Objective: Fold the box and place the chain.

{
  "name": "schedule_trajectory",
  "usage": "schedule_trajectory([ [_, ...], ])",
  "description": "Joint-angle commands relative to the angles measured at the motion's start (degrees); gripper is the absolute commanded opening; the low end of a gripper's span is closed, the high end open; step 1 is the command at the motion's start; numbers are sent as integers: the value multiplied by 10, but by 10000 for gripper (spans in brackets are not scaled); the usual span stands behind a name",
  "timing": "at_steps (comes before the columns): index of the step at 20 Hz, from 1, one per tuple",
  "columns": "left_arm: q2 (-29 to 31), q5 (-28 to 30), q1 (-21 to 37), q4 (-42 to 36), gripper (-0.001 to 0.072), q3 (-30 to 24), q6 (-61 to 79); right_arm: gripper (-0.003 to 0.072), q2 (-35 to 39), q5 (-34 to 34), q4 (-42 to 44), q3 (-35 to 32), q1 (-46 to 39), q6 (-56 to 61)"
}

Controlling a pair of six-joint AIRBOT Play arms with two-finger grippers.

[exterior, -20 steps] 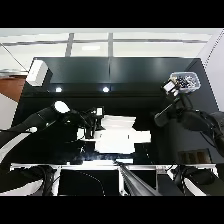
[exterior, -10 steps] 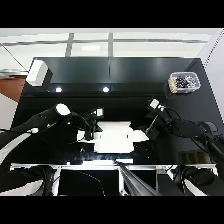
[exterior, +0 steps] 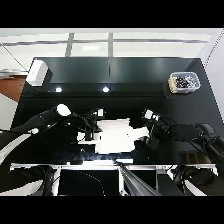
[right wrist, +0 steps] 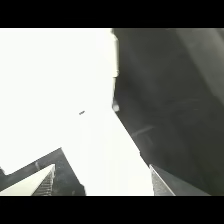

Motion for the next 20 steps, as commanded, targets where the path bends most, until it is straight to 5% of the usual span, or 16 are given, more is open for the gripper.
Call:
schedule_trajectory([
  [1, 0, 0, 0, 3, 26, 0, 0, 688, 0, -17, 1, -4, 28, -52],
  [9, 0, -1, 0, 3, 26, 0, 0, 688, -22, -15, 2, -42, 65, -184],
  [20, 0, -1, 0, 3, 26, 0, 0, 689, -72, 191, 7, -51, 200, -160],
])
